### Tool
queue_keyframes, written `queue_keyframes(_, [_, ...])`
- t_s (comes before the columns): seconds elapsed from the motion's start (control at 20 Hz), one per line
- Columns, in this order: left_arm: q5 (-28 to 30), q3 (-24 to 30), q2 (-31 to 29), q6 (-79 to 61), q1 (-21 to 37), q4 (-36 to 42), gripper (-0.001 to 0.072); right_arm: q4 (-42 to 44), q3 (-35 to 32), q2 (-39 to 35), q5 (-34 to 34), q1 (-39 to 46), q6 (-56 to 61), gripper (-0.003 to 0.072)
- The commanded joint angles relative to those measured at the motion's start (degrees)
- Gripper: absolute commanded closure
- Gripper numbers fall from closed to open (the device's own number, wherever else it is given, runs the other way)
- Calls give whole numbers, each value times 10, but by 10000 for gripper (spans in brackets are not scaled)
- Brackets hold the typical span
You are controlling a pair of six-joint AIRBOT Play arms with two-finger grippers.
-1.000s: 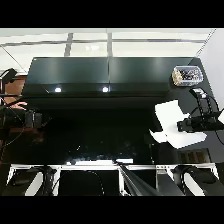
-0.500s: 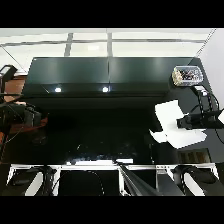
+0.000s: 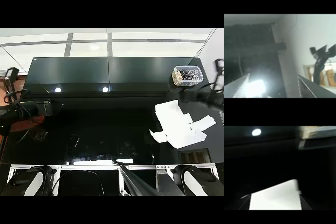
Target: Fold the box and place the chain.
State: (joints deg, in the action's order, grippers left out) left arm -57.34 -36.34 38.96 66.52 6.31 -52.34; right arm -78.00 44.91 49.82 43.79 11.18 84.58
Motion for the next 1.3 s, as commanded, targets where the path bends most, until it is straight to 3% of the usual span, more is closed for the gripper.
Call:
queue_keyframes(0.0, [-6, 19, 11, 48, 0, -33, -1, -116, 110, 103, 58, 169, 31, -25])
queue_keyframes(0.1, [-19, 19, 11, 42, 0, -47, -1, -84, 167, 183, 106, 303, 35, -25])
queue_keyframes(0.15, [-18, 19, 11, 42, 0, -49, -1, -21, 187, 221, 131, 361, 14, -24])
queue_keyframes(0.2, [-18, 19, 11, 42, 0, -49, -1, 74, 202, 256, 157, 406, -68, -20])
queue_keyframes(0.3, [-18, 19, 11, 44, 0, -49, -1, 294, 231, 336, 275, 468, -297, -20])
queue_keyframes(0.35, [-17, 19, 11, 44, 0, -49, -1, 334, 247, 377, 332, 479, -325, -20])
queue_keyframes(0.55, [-19, 19, 11, 45, 0, -48, -1, 269, 312, 506, 454, 433, -319, -19])
queue_keyframes(0.7, [-19, 19, 11, 61, 0, -48, -1, 203, 325, 526, 454, 390, -317, -17])
queue_keyframes(0.75, [-19, 19, 11, 61, -1, -48, -1, 191, 325, 526, 459, 383, -317, 8])
queue_keyframes(0.8, [-19, 19, 11, 60, -1, -49, -1, 181, 325, 526, 466, 380, -315, 116])
queue_keyframes(0.95, [-21, 19, 11, 57, -1, -57, 0, 167, 325, 526, 480, 379, -293, 158])
queue_keyframes(1.0, [-24, 19, 11, 57, -1, -58, 0, 153, 324, 525, 486, 379, -282, 242])
queue_keyframes(1.2, [-50, 19, 11, 57, -1, -57, 0, 112, 324, 504, 490, 379, -278, 314])
queue_keyframes(1.25, [-51, 19, 11, 57, -1, -58, 0, 107, 324, 497, 489, 379, -279, 390])
